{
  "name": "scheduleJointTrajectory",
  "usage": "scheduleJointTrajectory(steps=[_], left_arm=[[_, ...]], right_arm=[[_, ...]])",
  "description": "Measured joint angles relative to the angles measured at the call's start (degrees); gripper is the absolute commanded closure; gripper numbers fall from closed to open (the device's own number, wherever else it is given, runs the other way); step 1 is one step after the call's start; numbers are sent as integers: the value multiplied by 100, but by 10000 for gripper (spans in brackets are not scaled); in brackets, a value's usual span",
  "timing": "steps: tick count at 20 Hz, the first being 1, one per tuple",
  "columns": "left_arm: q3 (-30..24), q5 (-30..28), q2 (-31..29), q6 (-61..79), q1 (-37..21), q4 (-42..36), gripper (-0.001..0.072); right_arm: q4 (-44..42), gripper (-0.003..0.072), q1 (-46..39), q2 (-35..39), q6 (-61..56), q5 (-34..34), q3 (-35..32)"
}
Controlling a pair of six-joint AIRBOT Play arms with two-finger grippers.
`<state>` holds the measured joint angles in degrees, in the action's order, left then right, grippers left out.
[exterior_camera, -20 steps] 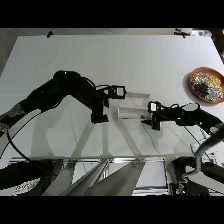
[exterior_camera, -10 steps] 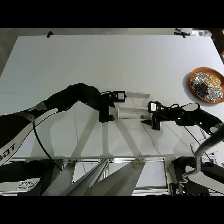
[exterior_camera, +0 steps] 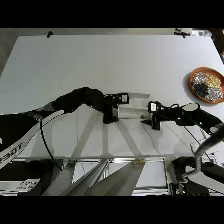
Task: Fold the box and place the chain.
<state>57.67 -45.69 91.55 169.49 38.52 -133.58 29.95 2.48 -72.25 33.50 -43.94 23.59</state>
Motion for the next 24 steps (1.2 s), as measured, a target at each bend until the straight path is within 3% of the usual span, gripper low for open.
scheduleJointTrajectory(steps=[6,8,10,12,14,15,24], left_arm=[[0,234,7,0,179,-39,17],[0,282,7,-4,236,-37,92],[-2,313,9,-13,297,-31,94],[-2,297,9,-13,345,-28,207],[-2,264,7,-13,374,-33,247],[0,232,9,-33,382,-39,322],[-4,-120,7,-651,428,-81,315]], right_arm=[[2,285,0,0,0,-2,0],[0,285,0,0,0,-2,0],[0,285,0,0,-2,-2,0],[-2,285,0,0,-2,-2,0],[2,285,0,0,-2,-4,0],[7,285,0,0,2,-9,0],[28,285,0,2,22,-63,0]])
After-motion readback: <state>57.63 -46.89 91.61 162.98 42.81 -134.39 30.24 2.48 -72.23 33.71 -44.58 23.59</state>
